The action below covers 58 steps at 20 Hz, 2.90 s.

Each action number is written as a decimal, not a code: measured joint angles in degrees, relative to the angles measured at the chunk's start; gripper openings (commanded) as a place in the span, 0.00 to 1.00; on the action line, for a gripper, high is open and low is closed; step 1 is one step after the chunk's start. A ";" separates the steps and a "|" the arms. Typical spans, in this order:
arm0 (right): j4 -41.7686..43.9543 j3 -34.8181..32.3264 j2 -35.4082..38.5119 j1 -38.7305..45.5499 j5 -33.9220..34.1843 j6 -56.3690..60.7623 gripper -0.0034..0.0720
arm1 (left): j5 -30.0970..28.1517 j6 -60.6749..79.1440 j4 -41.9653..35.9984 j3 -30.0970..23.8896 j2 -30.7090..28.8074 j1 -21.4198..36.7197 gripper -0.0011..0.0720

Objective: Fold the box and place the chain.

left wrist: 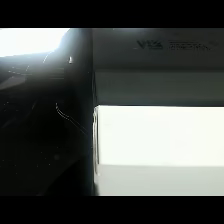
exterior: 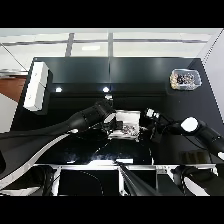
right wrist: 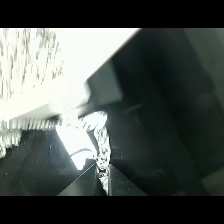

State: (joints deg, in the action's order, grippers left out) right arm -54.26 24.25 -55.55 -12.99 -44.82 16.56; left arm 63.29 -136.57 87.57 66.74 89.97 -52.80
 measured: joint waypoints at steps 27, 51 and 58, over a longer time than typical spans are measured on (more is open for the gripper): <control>0.00 18.97 11.85 0.90 -27.91 34.45 0.93 | -0.11 0.00 0.00 0.00 -0.02 0.00 0.06; -3.28 -7.37 11.78 -18.82 5.53 36.85 0.58 | 0.07 0.00 0.00 0.00 0.00 0.00 0.06; -6.91 -8.33 11.78 -20.50 8.46 39.52 0.55 | 0.04 0.00 0.00 0.00 0.00 0.00 0.06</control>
State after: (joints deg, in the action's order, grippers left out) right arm -61.17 15.92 -43.77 -33.50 -36.36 56.07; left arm 63.33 -136.57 87.57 66.74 89.97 -52.80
